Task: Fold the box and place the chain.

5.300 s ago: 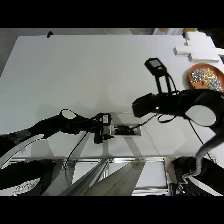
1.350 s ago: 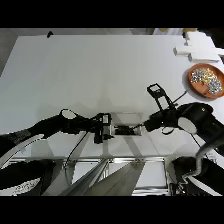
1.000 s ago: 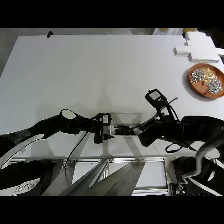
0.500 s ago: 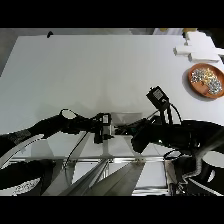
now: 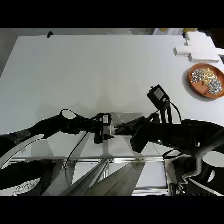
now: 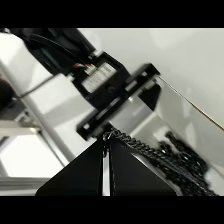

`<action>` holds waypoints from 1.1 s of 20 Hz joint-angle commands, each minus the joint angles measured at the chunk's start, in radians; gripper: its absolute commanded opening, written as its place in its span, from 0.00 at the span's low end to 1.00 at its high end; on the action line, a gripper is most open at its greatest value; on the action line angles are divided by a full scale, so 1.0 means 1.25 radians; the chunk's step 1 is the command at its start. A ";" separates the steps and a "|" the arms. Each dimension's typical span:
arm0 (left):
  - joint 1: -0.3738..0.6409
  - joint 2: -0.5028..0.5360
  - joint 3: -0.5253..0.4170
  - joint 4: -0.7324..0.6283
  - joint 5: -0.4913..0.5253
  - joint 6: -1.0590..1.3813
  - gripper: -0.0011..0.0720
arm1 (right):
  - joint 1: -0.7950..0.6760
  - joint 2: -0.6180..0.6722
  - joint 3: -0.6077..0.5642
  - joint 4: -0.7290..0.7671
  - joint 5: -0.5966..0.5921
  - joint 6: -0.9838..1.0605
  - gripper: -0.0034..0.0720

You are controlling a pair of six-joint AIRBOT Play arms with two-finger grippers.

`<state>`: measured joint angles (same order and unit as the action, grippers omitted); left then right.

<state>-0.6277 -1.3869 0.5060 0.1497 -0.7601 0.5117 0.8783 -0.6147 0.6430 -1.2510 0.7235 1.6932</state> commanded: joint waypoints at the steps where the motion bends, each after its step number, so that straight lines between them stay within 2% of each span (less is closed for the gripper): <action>1: 0.000 0.000 0.000 0.000 0.000 0.000 0.39 | 0.001 -0.042 0.000 -0.077 0.052 0.036 0.07; 5: 0.000 0.000 0.000 0.000 0.000 0.000 0.39 | 0.001 -0.136 0.000 -0.078 0.047 0.018 0.09; 6: 0.000 0.000 0.000 0.000 0.000 0.000 0.39 | 0.001 -0.159 0.000 -0.081 0.047 0.018 0.23; 7: 0.000 0.000 0.000 0.000 0.000 0.000 0.39 | 0.001 -0.172 0.000 -0.080 0.047 0.018 0.42; 8: 0.000 0.000 0.000 0.000 0.000 0.000 0.39 | 0.000 -0.174 0.002 -0.079 0.051 0.018 0.50; 11: 0.000 0.000 0.000 0.000 0.000 0.000 0.39 | -0.052 -0.158 0.052 -0.081 0.129 0.009 0.49; 12: 0.000 0.000 0.000 0.000 0.000 0.000 0.39 | -0.087 -0.147 0.078 -0.084 0.156 -0.001 0.40; 13: 0.000 0.000 0.000 0.000 0.000 0.000 0.39 | -0.128 -0.136 0.101 -0.089 0.172 -0.001 0.26; 15: 0.000 0.000 0.001 0.000 0.000 0.000 0.39 | -0.212 -0.119 0.121 -0.094 0.177 -0.001 0.08; 19: 0.000 0.000 0.000 0.000 0.000 0.000 0.39 | -0.365 -0.147 0.117 -0.157 0.240 0.000 0.07; 22: 0.000 0.000 0.000 0.000 0.000 0.000 0.39 | -0.411 -0.199 0.087 -0.177 0.255 0.000 0.07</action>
<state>-0.6277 -1.3869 0.5060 0.1501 -0.7601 0.5114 0.4397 -0.8200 0.7712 -1.4349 1.0004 1.6936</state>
